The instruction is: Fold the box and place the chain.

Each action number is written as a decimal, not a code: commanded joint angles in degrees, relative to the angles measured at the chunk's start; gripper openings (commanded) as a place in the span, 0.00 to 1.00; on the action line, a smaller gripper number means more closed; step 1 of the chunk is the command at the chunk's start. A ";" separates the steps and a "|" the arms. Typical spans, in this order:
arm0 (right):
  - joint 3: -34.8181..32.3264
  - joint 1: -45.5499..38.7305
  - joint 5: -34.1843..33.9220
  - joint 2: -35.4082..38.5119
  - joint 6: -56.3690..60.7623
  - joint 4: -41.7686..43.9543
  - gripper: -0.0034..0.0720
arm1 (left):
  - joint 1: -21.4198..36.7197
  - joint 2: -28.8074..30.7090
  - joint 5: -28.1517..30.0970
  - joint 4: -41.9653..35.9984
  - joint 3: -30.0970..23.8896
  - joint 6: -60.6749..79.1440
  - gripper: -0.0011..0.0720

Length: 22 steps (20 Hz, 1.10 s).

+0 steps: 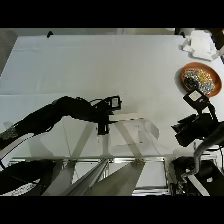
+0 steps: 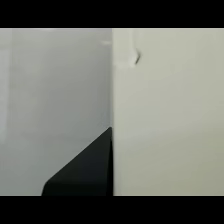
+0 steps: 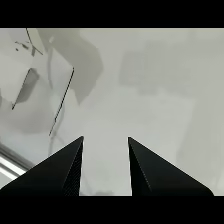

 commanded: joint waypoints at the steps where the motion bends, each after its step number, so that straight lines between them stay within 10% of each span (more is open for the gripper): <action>1: 0.00 0.02 -2.19 1.01 -2.54 2.34 0.48 | -0.35 -1.79 -6.62 1.53 -1.51 2.56 0.02; 22: -0.07 0.02 -4.96 0.66 -4.28 3.21 0.47 | -0.33 -16.48 1.16 0.13 12.72 2.56 0.01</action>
